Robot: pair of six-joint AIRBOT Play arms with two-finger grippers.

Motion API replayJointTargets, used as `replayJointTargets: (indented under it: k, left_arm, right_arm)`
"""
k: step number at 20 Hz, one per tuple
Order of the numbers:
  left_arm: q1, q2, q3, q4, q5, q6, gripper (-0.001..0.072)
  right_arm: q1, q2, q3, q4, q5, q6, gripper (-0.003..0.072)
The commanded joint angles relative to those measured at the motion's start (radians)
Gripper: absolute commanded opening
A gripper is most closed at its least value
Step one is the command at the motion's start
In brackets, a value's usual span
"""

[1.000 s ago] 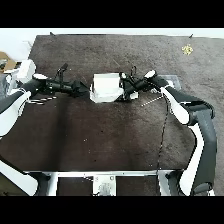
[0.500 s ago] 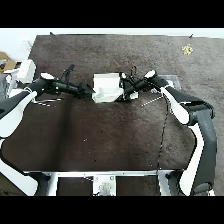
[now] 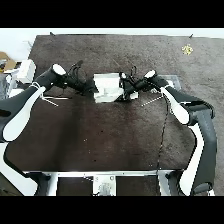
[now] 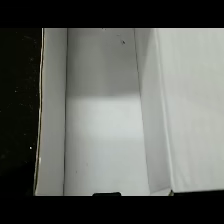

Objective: Fold the box and place the chain.

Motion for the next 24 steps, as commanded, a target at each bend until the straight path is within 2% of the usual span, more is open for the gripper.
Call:
replayJointTargets:
  k: [1,10,16,19,20,21,24]
  left_arm:
    - [-0.052,0.0,0.051,0.18,0.023,-0.158,0.0384]
    - [-0.103,-0.008,0.064,0.32,0.056,-0.308,0.0384]
    - [-0.166,-0.158,0.305,0.533,-0.189,-0.481,0.0382]
    - [-0.188,-0.187,0.36,0.615,-0.205,-0.533,0.0382]
    - [-0.201,-0.192,0.366,0.657,-0.206,-0.559,0.0381]
    - [-0.213,-0.193,0.366,0.705,-0.2,-0.601,0.0344]
    - [-0.246,-0.193,0.366,0.819,-0.188,-0.69,0.0343]
  right_arm:
    - [0.001,-0.001,0.0,0.0,0.0,0.0,0.0449]
    - [0.001,-0.001,0.0,0.0,0.0,0.0,0.045]
    - [0.001,-0.001,0.0,0.0,0.0,0.0,0.045]
    - [0.001,-0.001,0.0,0.0,0.0,0.0,0.0449]
    - [0.001,-0.001,0.0,0.0,0.001,0.0,0.0449]
    - [0.001,-0.001,0.0,0.0,0.0,0.0,0.045]
    - [0.001,-0.001,0.0,0.0,0.001,0.0,0.0449]
